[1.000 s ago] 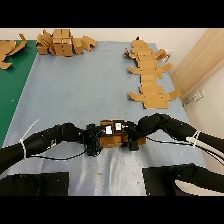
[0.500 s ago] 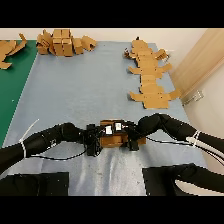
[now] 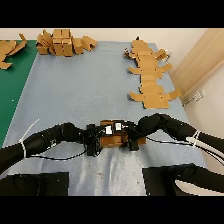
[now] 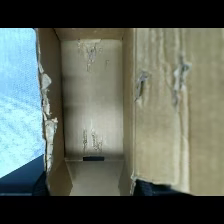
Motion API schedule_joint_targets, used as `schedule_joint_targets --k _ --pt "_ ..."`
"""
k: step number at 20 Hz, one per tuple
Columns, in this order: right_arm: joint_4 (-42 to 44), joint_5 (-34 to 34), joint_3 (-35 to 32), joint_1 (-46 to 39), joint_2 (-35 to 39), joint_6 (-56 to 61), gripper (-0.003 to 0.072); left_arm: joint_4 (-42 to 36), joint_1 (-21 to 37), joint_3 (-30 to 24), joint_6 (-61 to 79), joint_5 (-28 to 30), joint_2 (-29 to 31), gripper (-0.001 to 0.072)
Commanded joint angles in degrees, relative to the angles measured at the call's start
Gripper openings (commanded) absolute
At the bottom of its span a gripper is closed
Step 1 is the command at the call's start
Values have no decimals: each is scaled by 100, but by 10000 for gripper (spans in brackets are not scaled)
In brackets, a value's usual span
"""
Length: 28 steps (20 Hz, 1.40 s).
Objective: Fold the box.
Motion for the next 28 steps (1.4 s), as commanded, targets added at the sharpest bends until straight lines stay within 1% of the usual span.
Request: schedule_joint_targets --k 1,4,5,9,12,17,18,19,21,23,24,25,26,27,28 --pt "4 -2 0 2 0 2 534 0 -2 4 0 0 4 562" --pt "127 -127 0 2 9 4 547 0 -2 4 0 0 4 562" --pt "70 -116 2 -2 35 59 712 0 -2 4 0 0 4 562" --pt "11 -140 2 -2 192 127 712 0 -2 4 0 0 4 562" --pt "-492 -155 2 -2 433 824 712 0 -7 4 0 0 4 562" --pt "-1104 -540 2 -4 927 1475 711 0 -7 4 0 -2 4 562" --pt "-1239 -730 2 -2 1060 1803 710 2 -7 4 0 0 4 562" --pt "-1388 -918 2 -4 1226 2441 710 0 -7 4 0 0 4 562" --pt "-1552 -1038 2 -2 1550 3936 707 2 -7 4 0 0 4 562" --pt "-1471 -1029 2 -2 1838 4837 704 0 -7 4 0 0 4 562" --pt "-1296 -1058 0 -2 1937 5379 704 0 -7 4 0 0 4 561" --pt "-868 -1113 0 -2 1993 6264 704 0 -7 4 0 0 4 562" --pt "-546 -1058 0 -2 2011 6988 647 0 -7 4 0 0 4 562" --pt "-297 -988 0 -2 2011 7689 488 0 -7 4 0 -2 4 562" --pt "-13 -957 -2 0 2011 8166 250 2 -7 4 0 -2 4 562"
